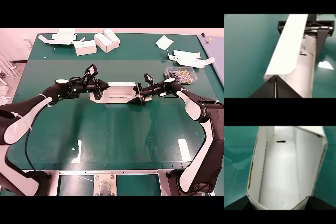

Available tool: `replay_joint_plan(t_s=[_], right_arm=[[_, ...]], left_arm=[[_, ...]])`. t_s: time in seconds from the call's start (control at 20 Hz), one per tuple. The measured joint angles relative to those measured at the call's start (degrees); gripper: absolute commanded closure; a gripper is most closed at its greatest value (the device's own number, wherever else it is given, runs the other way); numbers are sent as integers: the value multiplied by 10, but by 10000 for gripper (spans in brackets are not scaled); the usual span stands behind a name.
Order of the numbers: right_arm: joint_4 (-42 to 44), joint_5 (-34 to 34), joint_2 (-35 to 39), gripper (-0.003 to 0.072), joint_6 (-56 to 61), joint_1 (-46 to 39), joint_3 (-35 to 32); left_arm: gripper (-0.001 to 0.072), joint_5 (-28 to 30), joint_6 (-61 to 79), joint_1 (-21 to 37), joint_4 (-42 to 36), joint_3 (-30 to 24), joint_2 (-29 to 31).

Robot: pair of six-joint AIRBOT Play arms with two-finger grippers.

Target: Fold the box and place the chain.

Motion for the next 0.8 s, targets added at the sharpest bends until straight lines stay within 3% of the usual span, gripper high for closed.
replay_joint_plan(t_s=[0.45,0.8], right_arm=[[0,0,0,99,0,0,0],[0,0,0,99,0,0,0]], left_arm=[[690,16,-1,0,-24,72,-47],[690,26,-11,-5,-26,92,-79]])
